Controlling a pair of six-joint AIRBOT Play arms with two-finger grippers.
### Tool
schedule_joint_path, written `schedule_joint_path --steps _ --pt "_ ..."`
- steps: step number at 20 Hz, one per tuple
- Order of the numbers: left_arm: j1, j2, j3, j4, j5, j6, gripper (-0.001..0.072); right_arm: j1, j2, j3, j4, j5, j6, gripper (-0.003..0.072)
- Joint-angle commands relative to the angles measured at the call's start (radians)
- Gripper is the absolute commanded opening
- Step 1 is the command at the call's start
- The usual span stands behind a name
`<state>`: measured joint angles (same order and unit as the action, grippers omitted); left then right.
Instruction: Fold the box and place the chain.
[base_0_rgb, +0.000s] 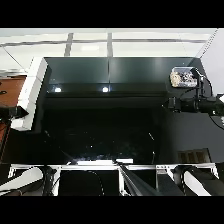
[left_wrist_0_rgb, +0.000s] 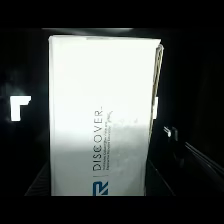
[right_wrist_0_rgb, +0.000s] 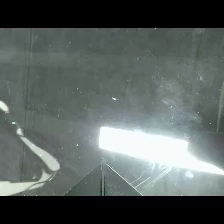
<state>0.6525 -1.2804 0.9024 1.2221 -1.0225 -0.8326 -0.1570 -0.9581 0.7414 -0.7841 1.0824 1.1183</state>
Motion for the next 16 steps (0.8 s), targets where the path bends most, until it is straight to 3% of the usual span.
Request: schedule_joint_path --steps 1,5,7,10,12,13,14,15,16 --pt "-0.021 -0.061 0.053 -0.019 0.042 0.014 0.0335 -0.001 0.0 0.0 0.002 -0.034 0.0 0.0018" --pt "-0.02 -0.063 0.101 0.06 0.023 0.013 0.0363 -0.001 0.0 0.0 -0.002 -0.062 -0.001 0.0018" --pt "-0.023 -0.056 0.135 0.06 0.01 -0.019 0.072 -0.001 -0.001 -0.002 -0.003 -0.062 -0.001 0.0018" --pt "-0.046 -0.022 0.249 0.058 -0.027 -0.146 0.0716 -0.001 -0.001 -0.002 -0.003 -0.076 -0.001 0.0018" --pt "-0.093 -0.013 0.362 0.057 -0.122 -0.242 0.0706 -0.001 -0.001 -0.006 -0.003 -0.117 -0.019 0.0018" --pt "-0.129 -0.014 0.425 0.057 -0.166 -0.272 0.0643 -0.001 -0.001 -0.014 -0.002 -0.14 -0.019 0.0018" --pt "-0.166 -0.013 0.473 0.056 -0.204 -0.3 0.0428 -0.001 -0.001 -0.022 -0.002 -0.159 -0.02 0.0018" --pt "-0.208 -0.013 0.511 0.05 -0.253 -0.334 0.0112 -0.001 -0.001 -0.026 -0.005 -0.172 -0.02 0.0018" --pt "-0.252 -0.011 0.525 0.024 -0.288 -0.357 0.0026 -0.001 -0.001 -0.026 -0.014 -0.171 -0.026 0.0018"
